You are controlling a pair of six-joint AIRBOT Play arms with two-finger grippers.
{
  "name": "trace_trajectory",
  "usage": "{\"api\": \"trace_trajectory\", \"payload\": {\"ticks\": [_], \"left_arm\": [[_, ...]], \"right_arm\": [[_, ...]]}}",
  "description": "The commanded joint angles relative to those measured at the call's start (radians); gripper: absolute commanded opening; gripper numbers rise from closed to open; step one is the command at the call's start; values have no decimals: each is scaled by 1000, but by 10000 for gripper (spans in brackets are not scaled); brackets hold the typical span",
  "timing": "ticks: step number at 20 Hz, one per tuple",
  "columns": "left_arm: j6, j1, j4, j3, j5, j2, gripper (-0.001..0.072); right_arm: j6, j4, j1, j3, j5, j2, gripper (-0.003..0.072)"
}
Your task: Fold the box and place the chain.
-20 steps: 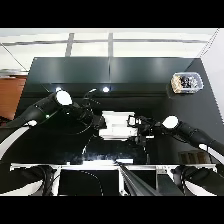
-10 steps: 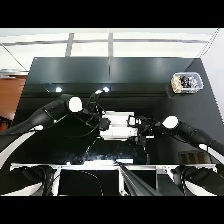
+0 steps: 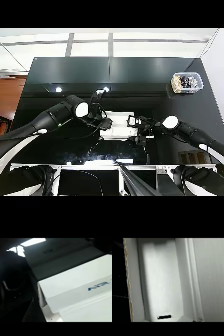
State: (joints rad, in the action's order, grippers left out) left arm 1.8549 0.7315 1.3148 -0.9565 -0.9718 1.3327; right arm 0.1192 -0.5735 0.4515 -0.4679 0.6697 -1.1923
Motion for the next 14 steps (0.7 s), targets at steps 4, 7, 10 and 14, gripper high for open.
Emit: {"api": "trace_trajectory", "payload": {"ticks": [4, 7, 10, 14], "left_arm": [[132, 40, 43, -34, -53, 1, 468], [148, 43, 4, -34, -61, 1, 467], [220, 60, 15, -34, -62, 2, 467], [298, 86, 19, -40, -81, 17, 467]], "right_arm": [[0, 0, -1, 0, 0, 0, 474], [0, 0, -1, 0, 0, 0, 473], [0, 0, -1, 0, 0, 0, 474], [0, 0, -1, 0, 0, 0, 474]]}}
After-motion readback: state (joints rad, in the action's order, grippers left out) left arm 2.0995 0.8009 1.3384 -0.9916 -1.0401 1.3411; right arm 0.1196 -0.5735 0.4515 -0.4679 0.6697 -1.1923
